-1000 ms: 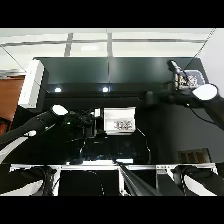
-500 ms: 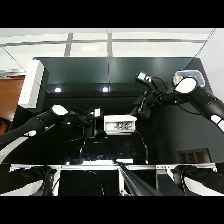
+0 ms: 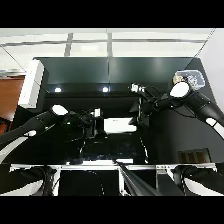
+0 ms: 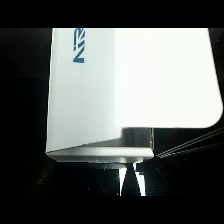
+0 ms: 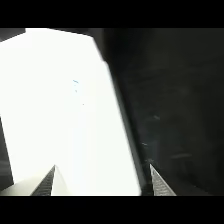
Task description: Fold the box and place the chain.
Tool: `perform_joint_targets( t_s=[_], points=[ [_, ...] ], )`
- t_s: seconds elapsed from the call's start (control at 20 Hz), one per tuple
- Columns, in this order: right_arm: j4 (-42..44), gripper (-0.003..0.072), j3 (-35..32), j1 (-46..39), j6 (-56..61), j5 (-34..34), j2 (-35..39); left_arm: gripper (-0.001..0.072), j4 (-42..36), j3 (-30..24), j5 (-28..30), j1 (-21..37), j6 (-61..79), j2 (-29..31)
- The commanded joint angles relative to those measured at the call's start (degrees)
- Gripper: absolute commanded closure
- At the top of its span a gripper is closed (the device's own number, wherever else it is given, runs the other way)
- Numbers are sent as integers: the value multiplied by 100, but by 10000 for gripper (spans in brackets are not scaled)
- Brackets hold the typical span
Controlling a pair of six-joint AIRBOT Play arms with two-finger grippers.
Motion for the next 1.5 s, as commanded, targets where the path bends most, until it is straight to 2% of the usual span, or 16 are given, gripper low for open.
perform_joint_targets(
  t_s=[0.0,0.25,0.6,0.65,0.7,0.75,0.8,0.9,1.05,1.1,1.15,1.45],
  points=[
    [55,-25,-9,24,-42,223,-2,333,2,7,-4,-4,0,-2],
    [33,-25,-157,24,-57,-229,-7,333,2,4,-4,-4,0,-2],
    [33,-24,-302,26,-87,-354,-9,332,4,4,-4,-4,0,-2],
    [37,41,-302,26,-87,-326,-9,332,2,4,-4,-4,0,-2],
    [35,202,-302,26,-87,-297,-9,333,2,4,-4,-4,0,-2],
    [35,232,-302,26,-90,-286,-9,332,2,4,-4,-4,0,-2],
    [35,232,-302,26,-90,-284,-9,332,2,4,-4,-4,0,-2],
    [33,281,-302,26,-87,-271,-9,332,2,4,-7,-4,0,-2],
    [28,281,-302,26,-87,-179,-9,332,2,4,-7,-4,0,-2],
    [28,346,-302,39,-85,-160,-9,332,2,4,-7,-4,0,-2],
    [15,450,-302,66,-87,-146,-9,332,2,4,-7,-4,0,-2],
    [-170,444,-302,203,-87,-188,-9,332,2,4,-7,-4,0,-2]
  ],
)
